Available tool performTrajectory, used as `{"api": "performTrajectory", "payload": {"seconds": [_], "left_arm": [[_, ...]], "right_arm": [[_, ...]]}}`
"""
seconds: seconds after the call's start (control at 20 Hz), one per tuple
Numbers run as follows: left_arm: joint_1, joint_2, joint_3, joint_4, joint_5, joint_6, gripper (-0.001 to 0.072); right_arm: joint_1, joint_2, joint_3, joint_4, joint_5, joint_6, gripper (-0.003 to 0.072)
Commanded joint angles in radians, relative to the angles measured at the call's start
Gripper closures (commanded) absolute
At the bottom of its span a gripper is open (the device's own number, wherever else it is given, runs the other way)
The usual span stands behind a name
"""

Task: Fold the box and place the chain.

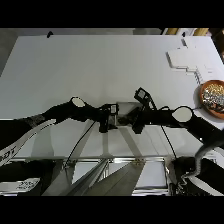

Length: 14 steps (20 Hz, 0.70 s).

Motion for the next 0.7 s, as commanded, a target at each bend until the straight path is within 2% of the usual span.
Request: {"api": "performTrajectory", "payload": {"seconds": [0.0, 0.2, 0.35, 0.5, 0.65], "left_arm": [[0.000, 0.000, 0.000, 0.000, 0.000, 0.000, 0.0628], [0.000, 0.000, 0.000, 0.000, 0.000, 0.000, 0.0628], [0.000, 0.000, 0.000, 0.000, 0.000, 0.000, 0.0628], [0.000, 0.000, 0.000, 0.000, 0.000, 0.000, 0.0628], [0.000, 0.000, 0.000, 0.000, 0.000, 0.000, 0.0628]], "right_arm": [[-0.027, 0.021, 0.043, -0.148, 0.112, 0.053, 0.0483], [-0.146, 0.101, 0.118, -0.351, 0.277, 0.045, 0.0512], [-0.239, 0.158, 0.119, -0.537, 0.314, -0.074, 0.0511], [-0.333, 0.157, 0.116, -0.572, 0.316, -0.244, 0.0505], [-0.356, 0.118, 0.095, -0.574, 0.311, -0.311, 0.0482]]}}
